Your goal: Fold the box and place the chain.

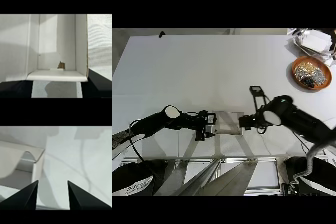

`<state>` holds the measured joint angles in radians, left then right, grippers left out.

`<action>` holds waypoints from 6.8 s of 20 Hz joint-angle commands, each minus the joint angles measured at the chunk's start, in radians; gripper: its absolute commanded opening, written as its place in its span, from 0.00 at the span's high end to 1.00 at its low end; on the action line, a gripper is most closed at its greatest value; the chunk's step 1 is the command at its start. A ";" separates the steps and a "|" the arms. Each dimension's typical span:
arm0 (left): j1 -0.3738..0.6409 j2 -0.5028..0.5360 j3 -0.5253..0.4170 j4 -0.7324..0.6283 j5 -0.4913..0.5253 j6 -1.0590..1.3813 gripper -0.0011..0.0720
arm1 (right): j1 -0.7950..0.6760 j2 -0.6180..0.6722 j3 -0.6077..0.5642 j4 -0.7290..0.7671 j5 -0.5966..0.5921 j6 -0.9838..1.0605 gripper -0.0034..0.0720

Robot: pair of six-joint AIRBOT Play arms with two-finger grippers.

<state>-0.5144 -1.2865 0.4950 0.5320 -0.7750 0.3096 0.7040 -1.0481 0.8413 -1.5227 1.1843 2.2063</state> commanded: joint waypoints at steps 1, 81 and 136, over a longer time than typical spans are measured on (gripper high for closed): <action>0.000 0.000 0.000 0.000 0.000 0.000 0.94 | -0.213 0.116 0.032 -0.137 0.065 -0.188 0.54; 0.000 0.000 0.000 0.000 0.000 0.000 0.94 | 0.210 0.174 0.286 0.106 -0.023 -0.396 0.94; 0.000 0.000 0.000 0.000 0.000 0.000 0.94 | 0.035 -0.220 -0.135 0.058 -0.285 -0.220 0.64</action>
<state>-0.5144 -1.2869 0.4950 0.5320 -0.7746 0.3092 0.7387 -1.2472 0.7071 -1.4712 0.8883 1.9720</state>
